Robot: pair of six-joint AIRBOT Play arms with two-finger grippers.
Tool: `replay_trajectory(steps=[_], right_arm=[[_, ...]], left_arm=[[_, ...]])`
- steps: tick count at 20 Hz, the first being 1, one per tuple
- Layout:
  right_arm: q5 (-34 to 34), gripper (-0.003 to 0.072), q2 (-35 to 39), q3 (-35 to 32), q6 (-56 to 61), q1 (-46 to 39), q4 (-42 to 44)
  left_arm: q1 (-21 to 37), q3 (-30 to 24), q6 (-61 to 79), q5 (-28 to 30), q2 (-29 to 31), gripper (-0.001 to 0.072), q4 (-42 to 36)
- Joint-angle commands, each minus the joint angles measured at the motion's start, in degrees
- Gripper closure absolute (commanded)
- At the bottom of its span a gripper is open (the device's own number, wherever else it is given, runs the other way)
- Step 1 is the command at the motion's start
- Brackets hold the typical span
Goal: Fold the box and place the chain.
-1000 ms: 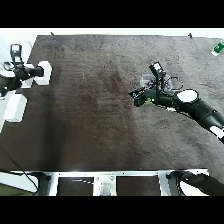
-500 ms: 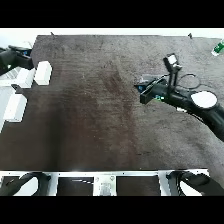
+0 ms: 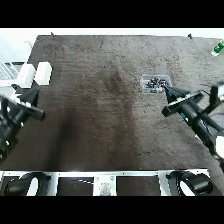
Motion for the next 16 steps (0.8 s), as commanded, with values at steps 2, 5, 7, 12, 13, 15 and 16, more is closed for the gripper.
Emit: replay_trajectory(steps=[2,5,7,12,13,15,16], right_arm=[[-4.0,0.0676,8.2,-8.0,0.0,0.0,-0.1],[-4.2,0.0676,8.5,-9.3,1.4,0.0,-0.1],[-4.9,0.0676,8.5,-9.4,3.7,0.0,-0.1],[-10.0,0.0677,13.0,-9.7,4.7,0.0,-0.2],[-10.2,0.0676,14.9,-10.3,3.1,0.0,-0.2],[-11.3,0.0676,18.4,-13.0,1.9,-0.1,-0.3],[-12.8,0.0675,20.0,-14.9,1.9,0.0,-0.3]], left_arm=[[-0.2,-9.2,-2.6,0.9,10.6,0.0689,-2.0],[-0.2,-9.2,-2.9,-0.2,10.6,0.0688,-1.6],[-0.2,-9.2,-3.1,-1.8,10.6,0.0687,-1.6],[-0.2,-9.2,-3.3,-4.5,10.6,0.0687,-1.6],[-0.2,-9.2,-3.3,-4.5,10.6,0.0687,-1.6],[-0.2,-9.2,-3.3,-4.6,10.6,0.0688,-1.6],[-0.2,-9.2,-3.3,-4.5,10.6,0.0687,-1.6]])
